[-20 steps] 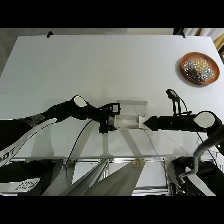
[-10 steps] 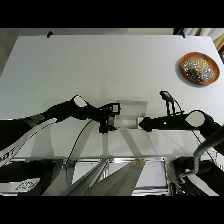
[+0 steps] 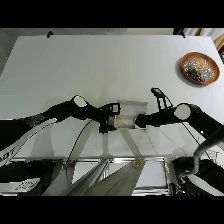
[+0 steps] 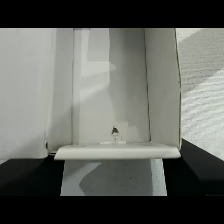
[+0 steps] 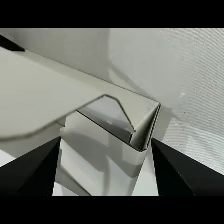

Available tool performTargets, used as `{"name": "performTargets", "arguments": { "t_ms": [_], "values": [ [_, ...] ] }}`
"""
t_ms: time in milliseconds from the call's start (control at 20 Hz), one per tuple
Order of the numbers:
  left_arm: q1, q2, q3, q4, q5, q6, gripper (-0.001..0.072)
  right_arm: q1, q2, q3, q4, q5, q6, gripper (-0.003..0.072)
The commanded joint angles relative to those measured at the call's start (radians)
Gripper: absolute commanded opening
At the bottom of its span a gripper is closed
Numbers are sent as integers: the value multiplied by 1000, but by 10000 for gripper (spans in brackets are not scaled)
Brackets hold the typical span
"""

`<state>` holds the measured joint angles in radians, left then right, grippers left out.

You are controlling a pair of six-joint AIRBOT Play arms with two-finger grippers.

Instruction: Fold the box and place the chain.

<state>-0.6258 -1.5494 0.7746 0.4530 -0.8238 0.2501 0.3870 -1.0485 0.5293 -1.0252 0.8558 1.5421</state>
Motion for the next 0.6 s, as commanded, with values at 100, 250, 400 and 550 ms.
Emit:
{"name": "performTargets", "arguments": {
  "t_ms": [100, 250, 400, 550],
  "values": [
    [1, 0, 0, 0, 0, 0, 137, 85, -68, 84, -135, 42, 198, 571],
    [1, 0, 0, 0, 0, 0, 137, 142, -117, 163, -240, 105, 285, 571],
    [1, 0, 0, 0, 0, 0, 137, 192, -171, 216, -291, 135, 358, 570],
    [1, 0, 0, 0, 0, 0, 137, 232, -196, 225, -335, 164, 410, 531]
  ]
}}
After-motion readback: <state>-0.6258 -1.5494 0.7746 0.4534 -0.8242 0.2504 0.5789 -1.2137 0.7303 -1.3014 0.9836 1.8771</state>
